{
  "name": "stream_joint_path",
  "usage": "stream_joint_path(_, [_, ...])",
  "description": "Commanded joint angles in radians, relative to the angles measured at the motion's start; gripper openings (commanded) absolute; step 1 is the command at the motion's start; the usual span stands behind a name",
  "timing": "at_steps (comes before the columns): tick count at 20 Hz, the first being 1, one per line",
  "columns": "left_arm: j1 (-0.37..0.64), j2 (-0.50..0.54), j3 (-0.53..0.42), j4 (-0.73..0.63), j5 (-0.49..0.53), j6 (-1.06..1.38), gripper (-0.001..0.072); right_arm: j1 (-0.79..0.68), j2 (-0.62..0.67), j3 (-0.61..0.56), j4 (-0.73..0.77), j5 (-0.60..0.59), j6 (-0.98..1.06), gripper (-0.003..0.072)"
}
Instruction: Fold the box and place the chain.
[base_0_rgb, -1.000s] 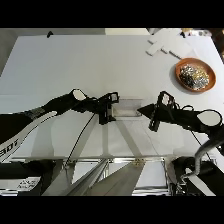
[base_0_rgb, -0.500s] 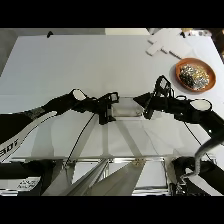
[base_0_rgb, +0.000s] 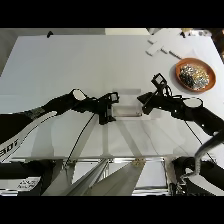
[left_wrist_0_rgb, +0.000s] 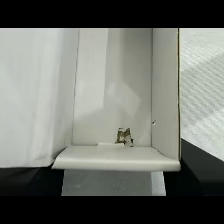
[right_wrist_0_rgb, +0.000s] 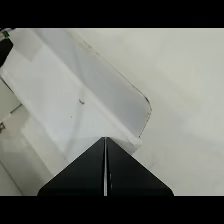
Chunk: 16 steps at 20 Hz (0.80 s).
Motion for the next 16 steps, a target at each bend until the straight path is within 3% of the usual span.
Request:
stream_joint_path(1, [0.000,0.000,0.000,0.000,0.000,0.000,0.0012,0.000,-0.031,0.000,-0.027,0.001,0.038,0.0009])
stream_joint_path(5, [0.000,0.000,0.000,0.000,0.000,0.000,0.0012,0.000,-0.031,0.000,-0.196,-0.003,0.212,0.0009])
stream_joint_path(8, [0.000,0.000,0.000,0.000,0.000,0.000,0.0012,0.000,-0.031,0.006,-0.218,0.021,0.302,0.0011])
stream_joint_path(12, [0.000,0.000,0.000,0.000,0.000,0.000,0.0012,0.000,-0.009,0.120,-0.352,0.203,0.507,0.0013])
stream_joint_path(16, [0.000,0.000,0.000,0.000,0.000,0.000,0.0012,0.000,0.062,0.233,-0.673,0.437,0.744,0.0013])
